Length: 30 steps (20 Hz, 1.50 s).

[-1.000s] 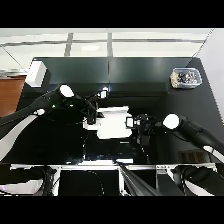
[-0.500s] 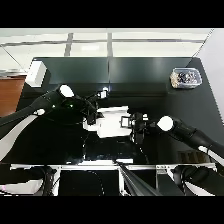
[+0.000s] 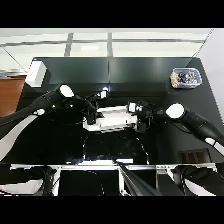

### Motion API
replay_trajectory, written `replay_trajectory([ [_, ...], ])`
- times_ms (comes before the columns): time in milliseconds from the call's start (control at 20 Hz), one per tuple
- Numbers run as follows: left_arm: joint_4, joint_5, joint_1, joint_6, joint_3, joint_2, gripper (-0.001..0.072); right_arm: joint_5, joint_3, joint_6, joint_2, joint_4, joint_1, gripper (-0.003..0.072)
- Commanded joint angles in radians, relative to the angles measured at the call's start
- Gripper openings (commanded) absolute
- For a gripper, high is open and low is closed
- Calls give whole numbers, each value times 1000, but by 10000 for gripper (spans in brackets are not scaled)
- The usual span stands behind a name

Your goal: Fold the box and place the chain.

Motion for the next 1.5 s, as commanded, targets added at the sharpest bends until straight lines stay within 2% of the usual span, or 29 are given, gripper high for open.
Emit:
replay_trajectory([
  [0, 0, -1, -1, 1, 0, 0, 24, 38, 10, -150, -32, 134, -40, 687],
  [150, 0, -1, -1, 1, 0, 0, 24, 31, 10, -221, -79, 213, -40, 686],
  [450, 0, -1, -1, 1, 0, 0, 24, 65, 10, -248, -128, 219, -39, 686],
  [650, 0, -1, -1, 1, 0, 0, 24, 65, 14, -243, -122, 218, -73, 686],
  [800, 0, -1, -1, 1, 0, 0, 24, 112, 14, -239, -106, 217, -111, 686],
  [1300, 0, -2, -1, 1, 0, 0, 24, 98, 14, -280, -101, 297, -112, 686],
  [1450, 0, -1, -1, 1, 0, 0, 24, 135, 13, -280, -104, 293, -112, 686],
])
